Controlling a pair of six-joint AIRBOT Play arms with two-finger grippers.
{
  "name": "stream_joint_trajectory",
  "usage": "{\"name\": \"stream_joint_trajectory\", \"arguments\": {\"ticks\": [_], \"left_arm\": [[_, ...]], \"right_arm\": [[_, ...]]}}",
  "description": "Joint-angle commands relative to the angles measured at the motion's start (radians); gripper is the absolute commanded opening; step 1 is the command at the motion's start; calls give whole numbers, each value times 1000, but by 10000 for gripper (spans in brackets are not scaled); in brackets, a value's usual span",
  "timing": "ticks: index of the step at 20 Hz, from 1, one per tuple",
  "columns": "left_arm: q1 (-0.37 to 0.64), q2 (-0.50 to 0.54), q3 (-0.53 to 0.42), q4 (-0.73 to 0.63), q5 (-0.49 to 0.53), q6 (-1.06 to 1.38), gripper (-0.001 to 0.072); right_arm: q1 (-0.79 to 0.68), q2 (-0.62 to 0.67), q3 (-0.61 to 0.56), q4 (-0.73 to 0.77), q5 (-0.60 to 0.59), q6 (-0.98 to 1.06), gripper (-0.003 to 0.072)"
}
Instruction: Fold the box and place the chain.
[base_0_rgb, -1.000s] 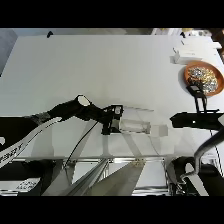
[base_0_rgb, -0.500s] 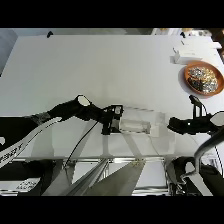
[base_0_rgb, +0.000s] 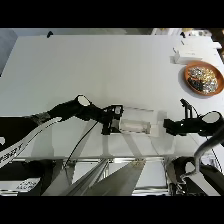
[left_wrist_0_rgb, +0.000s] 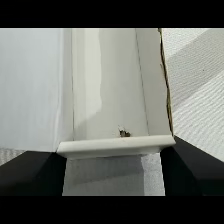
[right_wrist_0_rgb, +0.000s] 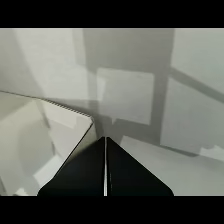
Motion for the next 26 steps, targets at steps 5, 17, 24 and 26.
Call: {"name": "stream_joint_trajectory", "arguments": {"ticks": [5, 17, 24, 26], "left_arm": [[0, 0, 1, 0, 0, 0, 208], [0, 0, 1, 0, 0, 0, 208], [0, 0, 1, 0, 0, 0, 208], [0, 0, 1, 0, 0, 0, 208]], "right_arm": [[1, -9, -2, 233, 100, -172, 18], [48, 127, 6, 195, 148, -171, 336], [357, 124, 49, 68, -49, 59, 471], [449, 102, 107, -47, -73, 223, 471]]}}
